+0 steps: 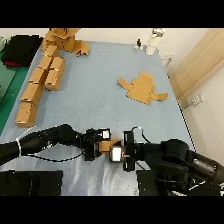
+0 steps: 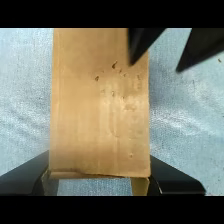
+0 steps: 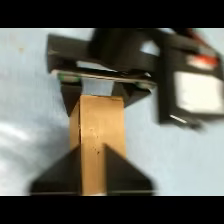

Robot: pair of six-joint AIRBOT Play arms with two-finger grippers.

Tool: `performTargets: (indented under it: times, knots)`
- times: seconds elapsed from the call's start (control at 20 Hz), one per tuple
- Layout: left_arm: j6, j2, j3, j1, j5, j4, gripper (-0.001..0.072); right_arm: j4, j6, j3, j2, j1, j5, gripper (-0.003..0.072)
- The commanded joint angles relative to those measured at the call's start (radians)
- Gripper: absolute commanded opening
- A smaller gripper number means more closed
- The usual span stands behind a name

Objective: Fold the box.

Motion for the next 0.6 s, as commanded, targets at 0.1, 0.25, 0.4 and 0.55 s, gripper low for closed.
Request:
performTargets:
  times: [0.1,0.25,0.4,0.55]
  knots:
    - [-0.001,0.000,0.000,0.001,0.000,0.000,0.0474,0.005,0.964,0.042,0.086,-0.006,-0.288,0.0002]
    - [-0.001,0.000,0.000,0.001,0.000,0.000,0.0474,0.242,1.190,-0.058,0.079,-0.006,-0.259,0.0002]
    - [-0.001,0.000,0.000,0.001,0.000,0.000,0.0474,0.474,1.251,-0.217,0.078,-0.005,0.063,0.0002]
    - [-0.001,0.000,0.000,0.001,0.000,0.000,0.0473,0.543,1.251,-0.282,0.078,-0.005,0.367,0.0002]
